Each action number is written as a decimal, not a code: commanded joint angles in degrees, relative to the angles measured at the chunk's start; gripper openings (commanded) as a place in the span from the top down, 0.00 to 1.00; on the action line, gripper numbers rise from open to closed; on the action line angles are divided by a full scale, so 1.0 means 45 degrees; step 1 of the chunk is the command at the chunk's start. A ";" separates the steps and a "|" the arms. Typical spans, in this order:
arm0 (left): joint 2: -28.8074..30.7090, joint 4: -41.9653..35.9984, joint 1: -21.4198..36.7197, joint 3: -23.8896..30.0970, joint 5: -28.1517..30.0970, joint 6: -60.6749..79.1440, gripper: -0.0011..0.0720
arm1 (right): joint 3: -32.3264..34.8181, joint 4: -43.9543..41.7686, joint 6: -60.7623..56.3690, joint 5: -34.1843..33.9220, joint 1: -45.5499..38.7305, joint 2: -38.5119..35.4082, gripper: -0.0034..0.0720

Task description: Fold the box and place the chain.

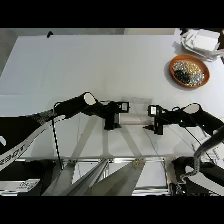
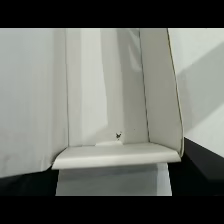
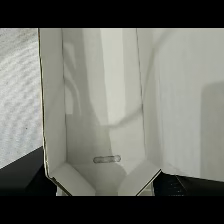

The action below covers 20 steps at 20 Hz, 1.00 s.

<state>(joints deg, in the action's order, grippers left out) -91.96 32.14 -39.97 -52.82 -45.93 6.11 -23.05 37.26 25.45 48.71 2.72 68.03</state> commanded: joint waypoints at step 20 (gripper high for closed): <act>-0.0180 -0.0364 -0.0107 -0.0010 0.0340 0.0015 0.53 | -0.0010 0.0005 0.0019 -0.0019 0.0005 -0.0010 0.53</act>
<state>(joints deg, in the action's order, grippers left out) -92.73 30.46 -40.40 -52.86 -43.99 6.20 -23.07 37.28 25.54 48.56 2.70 68.01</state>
